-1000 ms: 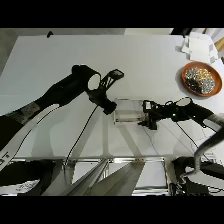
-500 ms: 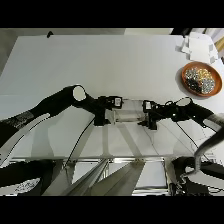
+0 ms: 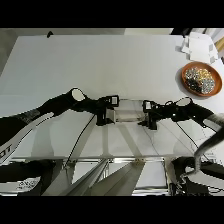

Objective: Fold the box and place the chain.

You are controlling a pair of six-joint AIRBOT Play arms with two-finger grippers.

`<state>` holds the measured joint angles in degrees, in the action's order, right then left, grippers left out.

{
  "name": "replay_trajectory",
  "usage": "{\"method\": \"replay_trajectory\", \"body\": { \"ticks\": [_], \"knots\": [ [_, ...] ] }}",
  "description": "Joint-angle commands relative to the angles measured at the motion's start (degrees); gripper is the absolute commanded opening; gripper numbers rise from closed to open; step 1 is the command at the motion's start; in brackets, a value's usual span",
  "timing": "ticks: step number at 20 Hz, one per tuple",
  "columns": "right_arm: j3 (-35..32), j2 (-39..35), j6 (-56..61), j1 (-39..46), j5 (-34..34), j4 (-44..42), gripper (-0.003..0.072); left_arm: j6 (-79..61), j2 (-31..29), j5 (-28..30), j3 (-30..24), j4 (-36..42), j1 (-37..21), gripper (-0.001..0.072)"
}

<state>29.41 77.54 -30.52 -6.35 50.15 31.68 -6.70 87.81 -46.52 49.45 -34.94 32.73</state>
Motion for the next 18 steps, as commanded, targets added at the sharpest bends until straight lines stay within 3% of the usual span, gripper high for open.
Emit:
{"method": "replay_trajectory", "body": {
  "ticks": [1,18],
  "knots": [
    [-0.02,-0.02,0.0,-0.02,0.02,-0.02,0.0414,-3.96,0.63,-0.09,-0.09,1.62,0.26,0.0705],
    [-0.02,-0.04,0.0,-0.02,0.02,-0.02,0.0414,-7.34,3.93,0.07,-0.09,5.99,2.73,0.0686]
  ]
}}
